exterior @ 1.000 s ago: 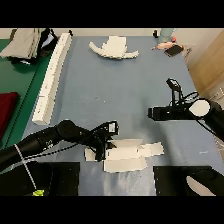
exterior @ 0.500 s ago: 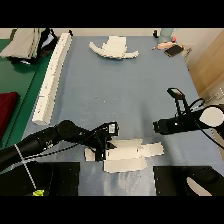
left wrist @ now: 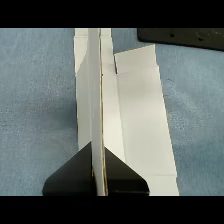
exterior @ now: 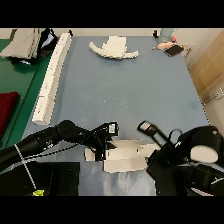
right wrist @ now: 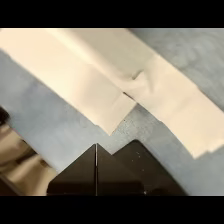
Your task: Fold the box.
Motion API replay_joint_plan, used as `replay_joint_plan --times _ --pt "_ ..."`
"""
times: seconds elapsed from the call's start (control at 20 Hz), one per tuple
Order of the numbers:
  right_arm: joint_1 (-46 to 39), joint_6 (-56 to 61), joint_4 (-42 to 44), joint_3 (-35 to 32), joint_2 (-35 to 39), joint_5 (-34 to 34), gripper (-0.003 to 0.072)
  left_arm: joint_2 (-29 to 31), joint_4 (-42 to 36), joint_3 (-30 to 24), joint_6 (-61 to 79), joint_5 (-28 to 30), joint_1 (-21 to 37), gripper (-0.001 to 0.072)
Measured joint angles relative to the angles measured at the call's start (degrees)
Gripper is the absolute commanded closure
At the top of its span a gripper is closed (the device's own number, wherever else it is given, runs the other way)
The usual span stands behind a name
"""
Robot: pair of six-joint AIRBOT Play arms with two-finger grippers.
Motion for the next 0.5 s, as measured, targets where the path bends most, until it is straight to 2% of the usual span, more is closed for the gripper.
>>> replay_joint_plan --times 0.05,0.1,0.15,0.25,0.35,0.5 --pt "5.16 -1.31 -1.77 -1.22 -0.13 -1.4 0.0552 -0.02 0.0 0.0 0.0 -0.02 0.0 0.0692" --pt "9.94 -2.54 -3.72 -2.47 -0.33 -2.54 0.029 0.0 0.0 0.0 0.02 -0.02 0.0 0.0692" --pt "14.62 -3.54 -5.92 -3.74 -0.61 -3.96 0.0159 -0.02 0.0 0.0 0.0 -0.04 0.0 0.0692" --pt "21.42 -4.87 -11.26 -5.64 -1.33 -6.86 0.0149 -0.02 0.0 0.0 0.0 -0.04 0.0 0.0692" --pt "25.27 -5.35 -16.87 -6.69 -2.25 -10.78 0.0025 -0.02 0.0 0.0 0.0 -0.07 0.0 0.0692" --pt "27.89 -5.49 -22.51 -7.45 -4.55 -17.66 0.0025 0.0 0.0 0.0 0.0 -0.07 0.0 0.0692"
